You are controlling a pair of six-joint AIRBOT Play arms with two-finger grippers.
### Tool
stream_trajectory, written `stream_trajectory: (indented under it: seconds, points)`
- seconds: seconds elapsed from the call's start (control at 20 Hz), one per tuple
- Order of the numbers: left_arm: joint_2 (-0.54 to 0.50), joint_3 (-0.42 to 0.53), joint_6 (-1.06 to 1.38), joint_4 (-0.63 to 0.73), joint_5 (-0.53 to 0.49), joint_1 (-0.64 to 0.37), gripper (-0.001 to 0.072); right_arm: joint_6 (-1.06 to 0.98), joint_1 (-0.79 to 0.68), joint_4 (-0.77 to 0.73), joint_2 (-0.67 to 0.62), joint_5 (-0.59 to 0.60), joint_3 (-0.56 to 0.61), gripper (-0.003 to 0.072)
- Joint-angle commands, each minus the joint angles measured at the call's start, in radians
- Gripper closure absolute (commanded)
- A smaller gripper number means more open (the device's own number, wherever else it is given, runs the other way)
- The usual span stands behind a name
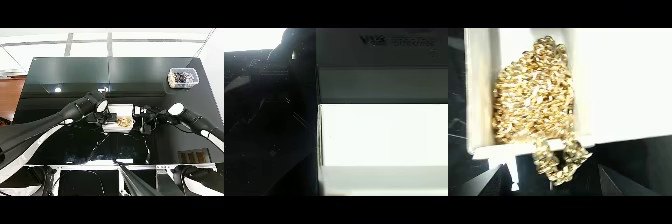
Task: Fold the box and place the chain.
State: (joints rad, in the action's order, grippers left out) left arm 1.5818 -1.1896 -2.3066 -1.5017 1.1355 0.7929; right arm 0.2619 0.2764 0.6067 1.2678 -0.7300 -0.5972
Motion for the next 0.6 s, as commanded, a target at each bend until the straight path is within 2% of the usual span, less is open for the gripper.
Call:
stream_trajectory:
  seconds: [0.0, 0.2, 0.25, 0.3, 0.35, 0.4, 0.45, 0.55]
  points:
    - [0.001, 0.000, 0.000, 0.000, 0.000, 0.000, 0.0680, 0.038, 0.011, -0.019, 0.019, 0.043, 0.000, -0.0034]
    - [0.001, 0.000, 0.000, 0.000, 0.000, 0.000, 0.0680, -0.024, 0.010, -0.018, 0.022, 0.106, 0.000, -0.0034]
    - [0.001, 0.000, 0.000, 0.000, 0.000, 0.000, 0.0680, -0.030, 0.010, -0.018, 0.022, 0.106, 0.000, 0.0028]
    - [0.001, 0.000, 0.000, 0.000, 0.000, 0.000, 0.0680, -0.051, 0.010, -0.019, 0.022, 0.106, 0.000, 0.0214]
    - [0.001, 0.000, 0.000, 0.000, 0.000, 0.000, 0.0680, -0.060, 0.011, -0.019, 0.022, 0.107, 0.000, 0.0294]
    - [0.001, 0.000, 0.000, 0.000, 0.000, 0.000, 0.0680, -0.071, 0.011, -0.018, 0.021, 0.106, 0.000, 0.0533]
    - [0.001, 0.000, 0.000, 0.000, 0.000, 0.000, 0.0680, -0.087, 0.011, -0.019, 0.021, 0.106, 0.000, 0.0640]
    - [0.001, 0.000, 0.000, 0.000, 0.000, 0.000, 0.0680, -0.130, 0.011, -0.017, 0.005, 0.105, 0.000, 0.0653]
